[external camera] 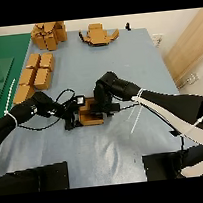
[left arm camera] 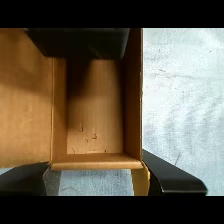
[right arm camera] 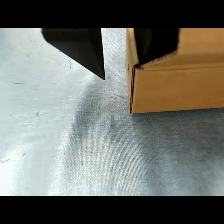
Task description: Fold the box.
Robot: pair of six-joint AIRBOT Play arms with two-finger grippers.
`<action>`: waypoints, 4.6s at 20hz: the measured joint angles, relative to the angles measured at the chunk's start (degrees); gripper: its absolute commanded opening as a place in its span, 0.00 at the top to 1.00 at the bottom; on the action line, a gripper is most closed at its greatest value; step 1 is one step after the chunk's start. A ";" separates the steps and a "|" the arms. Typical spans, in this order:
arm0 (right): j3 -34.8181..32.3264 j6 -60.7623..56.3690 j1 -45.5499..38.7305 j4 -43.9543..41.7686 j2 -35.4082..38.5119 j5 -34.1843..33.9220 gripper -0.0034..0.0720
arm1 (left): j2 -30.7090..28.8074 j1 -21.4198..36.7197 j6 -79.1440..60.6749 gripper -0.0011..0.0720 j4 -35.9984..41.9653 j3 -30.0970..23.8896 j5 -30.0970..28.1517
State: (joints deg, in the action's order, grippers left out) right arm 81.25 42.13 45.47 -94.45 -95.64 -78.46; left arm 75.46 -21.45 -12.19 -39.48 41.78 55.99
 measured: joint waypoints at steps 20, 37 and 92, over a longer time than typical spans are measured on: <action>0.07 2.47 1.44 1.95 0.24 3.43 0.16 | 0.00 0.00 0.20 0.58 0.20 0.00 -0.04; -18.99 45.99 -21.05 -33.38 12.90 26.25 0.96 | 1.90 0.00 0.00 0.58 -0.07 0.02 -0.39; -22.29 114.95 -16.72 -45.16 15.89 19.26 0.74 | 1.95 0.00 0.20 0.58 -0.37 0.00 0.63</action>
State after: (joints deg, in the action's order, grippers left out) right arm 58.96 157.07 28.75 -139.61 -79.75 -59.20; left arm 77.41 -21.45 -11.99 -39.86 41.78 56.62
